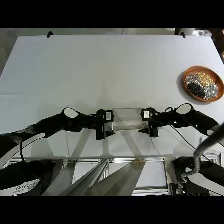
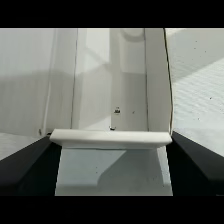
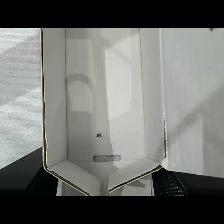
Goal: Fold the box and place the chain.
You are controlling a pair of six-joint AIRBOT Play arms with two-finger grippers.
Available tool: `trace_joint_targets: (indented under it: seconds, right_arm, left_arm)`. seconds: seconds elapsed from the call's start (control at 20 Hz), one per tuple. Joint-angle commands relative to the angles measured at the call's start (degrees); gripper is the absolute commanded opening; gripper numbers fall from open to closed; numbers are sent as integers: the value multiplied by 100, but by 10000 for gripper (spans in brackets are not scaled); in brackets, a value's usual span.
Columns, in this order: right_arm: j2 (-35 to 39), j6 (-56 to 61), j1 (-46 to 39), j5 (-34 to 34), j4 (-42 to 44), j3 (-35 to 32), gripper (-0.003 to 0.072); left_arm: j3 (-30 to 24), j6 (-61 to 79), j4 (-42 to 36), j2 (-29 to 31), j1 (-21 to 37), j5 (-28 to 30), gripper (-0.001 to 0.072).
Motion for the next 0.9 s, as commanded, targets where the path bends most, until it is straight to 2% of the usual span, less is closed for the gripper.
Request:
trace_joint_targets:
  seconds: [0.0,0.25,0.3,0.4,0.45,0.5,0.55,0.85]
  right_arm:
    - [2,7,0,-2,4,0,408]
    - [2,7,0,-2,4,0,408]
    - [2,7,0,-2,4,0,408]
    - [2,7,0,-2,4,0,408]
    - [2,7,0,-2,4,0,408]
    - [2,7,0,-2,7,0,408]
    - [2,7,0,-2,4,0,408]
    - [2,7,0,-2,4,0,408]
  left_arm:
    - [15,264,-280,-107,-4,-31,692]
    - [24,442,-420,-116,-44,-42,687]
    - [24,442,-417,-116,-44,-42,630]
    - [24,461,-417,-116,-46,-50,311]
    - [24,463,-417,-116,-66,-44,217]
    - [24,468,-389,-116,-92,-22,164]
    - [24,468,-382,-116,-114,22,133]
    - [24,463,-389,-114,-168,94,136]
